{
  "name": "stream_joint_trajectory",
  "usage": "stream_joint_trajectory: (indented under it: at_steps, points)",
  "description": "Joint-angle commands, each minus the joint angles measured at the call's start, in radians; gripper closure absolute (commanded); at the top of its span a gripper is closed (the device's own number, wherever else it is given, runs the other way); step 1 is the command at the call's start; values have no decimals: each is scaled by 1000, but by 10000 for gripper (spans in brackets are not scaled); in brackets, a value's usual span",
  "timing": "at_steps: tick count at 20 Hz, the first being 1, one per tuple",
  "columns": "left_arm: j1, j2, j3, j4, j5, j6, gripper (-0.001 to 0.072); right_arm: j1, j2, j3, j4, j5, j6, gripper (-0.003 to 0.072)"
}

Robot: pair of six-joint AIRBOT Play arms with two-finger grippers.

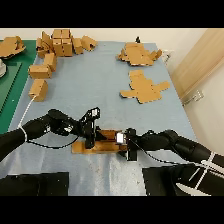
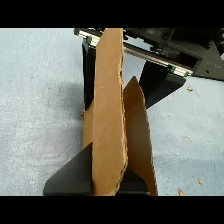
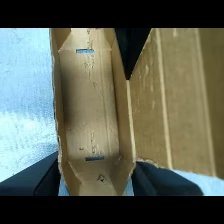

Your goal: Fold the box.

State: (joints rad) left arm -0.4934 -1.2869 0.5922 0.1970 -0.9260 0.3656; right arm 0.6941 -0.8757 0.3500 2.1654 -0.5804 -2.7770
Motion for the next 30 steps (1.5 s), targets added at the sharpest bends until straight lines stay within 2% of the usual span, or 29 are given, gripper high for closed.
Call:
stream_joint_trajectory:
  at_steps: [1, 13, 22, 30]
  points:
    - [0, 1, 1, 1, -1, 0, 697, 0, -10, 2, 4, -11, -6, 77]
    - [0, 1, 1, 1, -1, 0, 697, -2, -29, 2, 35, -43, -82, 77]
    - [0, 1, 1, 1, -1, 0, 697, -65, -106, 88, 77, -195, -183, 77]
    - [0, 1, 1, 1, -1, 0, 697, -64, -147, 89, 91, -207, -182, 76]
